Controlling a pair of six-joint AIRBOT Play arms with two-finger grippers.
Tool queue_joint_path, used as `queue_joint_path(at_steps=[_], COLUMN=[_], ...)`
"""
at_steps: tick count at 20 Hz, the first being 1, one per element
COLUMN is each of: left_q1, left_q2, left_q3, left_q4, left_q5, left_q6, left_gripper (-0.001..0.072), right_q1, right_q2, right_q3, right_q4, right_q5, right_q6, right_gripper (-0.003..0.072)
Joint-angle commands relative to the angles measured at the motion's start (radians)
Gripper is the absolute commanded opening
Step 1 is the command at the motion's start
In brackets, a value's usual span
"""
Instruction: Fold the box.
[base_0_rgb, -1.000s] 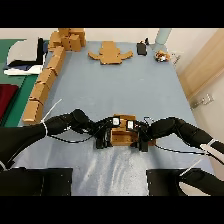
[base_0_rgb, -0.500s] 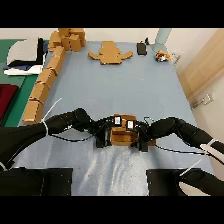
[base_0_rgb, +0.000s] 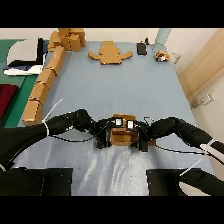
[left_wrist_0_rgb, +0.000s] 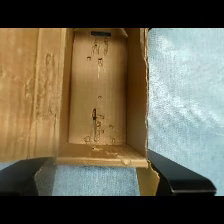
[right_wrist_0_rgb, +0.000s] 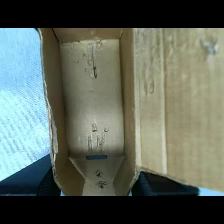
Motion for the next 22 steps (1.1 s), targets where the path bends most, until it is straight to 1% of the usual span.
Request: queue_joint_path(at_steps=[1,13,15,17,19,22], left_q1=[-0.004,0.023,0.022,0.022,0.022,0.02], left_q2=[-0.002,0.005,0.022,0.045,0.048,0.048], left_q3=[0.001,-0.012,-0.039,-0.068,-0.072,-0.072], left_q4=[-0.016,-0.056,-0.08,-0.141,-0.169,-0.169], left_q5=[0.001,-0.005,0.021,0.069,0.09,0.107], left_q6=[-0.002,0.063,0.135,0.201,0.212,0.212], left_gripper=[0.07,0.0699,0.0699,0.0699,0.07,0.0699], right_q1=[0.0,0.0,0.0,0.0,0.0,0.0], right_q2=[0.0,0.0,0.0,0.0,0.0,0.0], right_q3=[0.001,0.001,0.001,0.001,0.001,0.001], right_q4=[0.0,0.0,0.0,0.0,0.0,0.0], right_q5=[0.0,0.0,0.0,0.0,0.0,0.0], right_q6=[0.0,0.0,0.0,0.0,0.0,0.0], right_gripper=[0.0499,0.0498,0.0499,0.0498,0.0498,0.0498])
